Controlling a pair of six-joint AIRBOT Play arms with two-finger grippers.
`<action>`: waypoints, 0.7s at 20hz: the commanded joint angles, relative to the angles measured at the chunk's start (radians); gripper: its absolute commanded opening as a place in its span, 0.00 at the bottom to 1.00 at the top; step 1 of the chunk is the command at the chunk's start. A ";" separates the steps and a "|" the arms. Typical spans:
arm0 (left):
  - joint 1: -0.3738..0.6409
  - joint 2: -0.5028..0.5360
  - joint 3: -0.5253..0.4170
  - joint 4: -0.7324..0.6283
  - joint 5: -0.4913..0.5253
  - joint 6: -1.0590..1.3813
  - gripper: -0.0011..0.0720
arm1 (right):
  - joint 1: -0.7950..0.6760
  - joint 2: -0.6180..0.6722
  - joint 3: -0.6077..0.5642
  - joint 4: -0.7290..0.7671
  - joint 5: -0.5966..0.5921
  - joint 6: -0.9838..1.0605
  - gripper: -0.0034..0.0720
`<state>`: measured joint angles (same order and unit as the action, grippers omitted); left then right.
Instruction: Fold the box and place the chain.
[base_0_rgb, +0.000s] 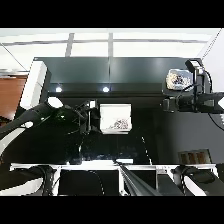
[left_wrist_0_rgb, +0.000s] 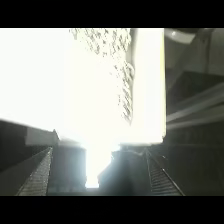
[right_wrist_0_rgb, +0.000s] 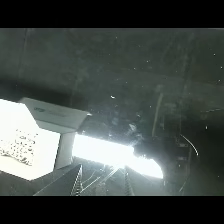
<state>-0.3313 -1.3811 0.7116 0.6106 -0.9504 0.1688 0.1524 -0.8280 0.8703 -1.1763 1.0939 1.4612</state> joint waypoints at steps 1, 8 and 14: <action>-0.026 -0.040 0.020 -0.027 -0.006 0.046 1.00 | 0.000 -0.002 0.000 0.000 0.000 0.000 0.45; -0.031 -0.052 0.022 -0.031 0.008 0.048 0.99 | 0.000 -0.004 0.000 -0.001 -0.001 0.000 0.45; -0.042 -0.051 0.022 -0.027 0.010 0.073 0.51 | 0.000 -0.017 -0.009 0.008 -0.051 0.016 0.45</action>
<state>-0.3710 -1.4319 0.7334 0.5797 -0.9417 0.2237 0.1524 -0.8375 0.8673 -1.1774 1.0779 1.4620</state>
